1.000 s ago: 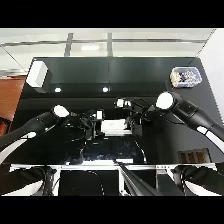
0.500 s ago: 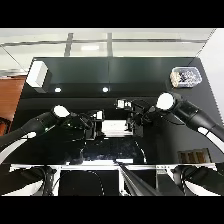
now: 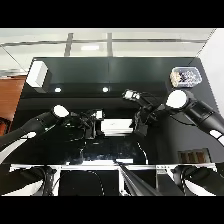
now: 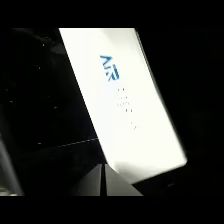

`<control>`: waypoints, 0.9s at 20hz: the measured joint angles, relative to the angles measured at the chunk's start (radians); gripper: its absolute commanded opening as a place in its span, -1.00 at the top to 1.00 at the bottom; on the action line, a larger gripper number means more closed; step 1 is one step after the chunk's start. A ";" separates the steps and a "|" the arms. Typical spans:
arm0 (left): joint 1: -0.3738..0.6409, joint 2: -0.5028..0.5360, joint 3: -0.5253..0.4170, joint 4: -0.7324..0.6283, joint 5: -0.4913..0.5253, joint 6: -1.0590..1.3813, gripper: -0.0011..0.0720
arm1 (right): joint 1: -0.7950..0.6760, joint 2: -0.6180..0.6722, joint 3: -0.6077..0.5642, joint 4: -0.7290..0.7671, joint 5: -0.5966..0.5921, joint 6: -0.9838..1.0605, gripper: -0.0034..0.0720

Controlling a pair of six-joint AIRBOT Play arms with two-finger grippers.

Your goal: Fold the box and place the chain.

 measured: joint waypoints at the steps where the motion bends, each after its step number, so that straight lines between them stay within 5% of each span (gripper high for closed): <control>1: 0.000 0.000 0.000 0.000 0.000 0.001 0.06 | -0.018 0.003 -0.016 0.027 0.031 0.050 0.87; 4: 0.000 0.000 0.000 0.000 -0.001 0.002 0.06 | -0.049 0.004 -0.082 0.185 0.053 0.130 0.87; 10: 0.000 0.000 0.000 0.001 -0.002 0.002 0.06 | -0.066 -0.078 -0.153 0.519 -0.097 0.180 0.87; 18: 0.000 0.000 0.000 0.001 -0.001 0.003 0.06 | -0.069 -0.196 -0.164 0.513 -0.171 0.209 0.87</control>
